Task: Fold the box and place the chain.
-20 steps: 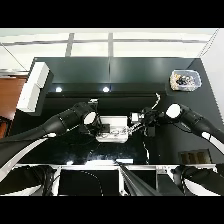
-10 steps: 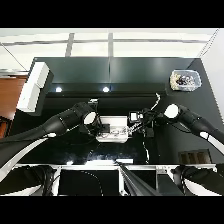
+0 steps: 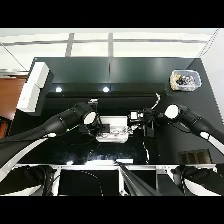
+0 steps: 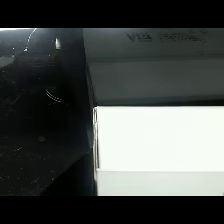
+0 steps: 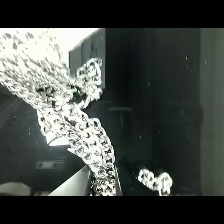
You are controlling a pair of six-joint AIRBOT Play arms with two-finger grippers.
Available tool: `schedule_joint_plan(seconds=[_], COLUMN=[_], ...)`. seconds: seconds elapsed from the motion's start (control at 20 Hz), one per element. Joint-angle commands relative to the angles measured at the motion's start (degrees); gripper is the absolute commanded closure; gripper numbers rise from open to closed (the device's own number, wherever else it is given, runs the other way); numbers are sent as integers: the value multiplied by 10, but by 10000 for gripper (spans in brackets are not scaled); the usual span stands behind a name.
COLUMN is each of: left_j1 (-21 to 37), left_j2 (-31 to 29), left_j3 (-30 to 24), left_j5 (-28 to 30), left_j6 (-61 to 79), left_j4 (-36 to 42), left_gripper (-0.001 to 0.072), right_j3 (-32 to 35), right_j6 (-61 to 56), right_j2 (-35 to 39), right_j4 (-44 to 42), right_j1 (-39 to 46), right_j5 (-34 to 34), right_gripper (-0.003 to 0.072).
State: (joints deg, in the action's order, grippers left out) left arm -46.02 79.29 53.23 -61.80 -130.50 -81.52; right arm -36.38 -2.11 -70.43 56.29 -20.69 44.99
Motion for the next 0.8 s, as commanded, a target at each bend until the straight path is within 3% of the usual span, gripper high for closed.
schedule_joint_plan(seconds=[0.0, 0.1, 0.5, 0.75], left_j1=[0, 0, 0, 0], left_j2=[0, 0, 0, 0], left_j3=[0, 0, 0, 0], left_j5=[0, 0, 0, 0], left_j6=[0, 0, 0, 0], left_j4=[0, 0, 0, 0], left_gripper=[679, 679, 679, 679], right_j3=[0, 0, -21, -102], right_j6=[-93, -202, -457, -541], right_j2=[23, 50, 224, 263], right_j4=[28, 54, 61, -44], right_j1=[0, 0, 0, 0], right_j5=[2, 10, 96, 140], right_gripper=[677, 677, 677, 677])
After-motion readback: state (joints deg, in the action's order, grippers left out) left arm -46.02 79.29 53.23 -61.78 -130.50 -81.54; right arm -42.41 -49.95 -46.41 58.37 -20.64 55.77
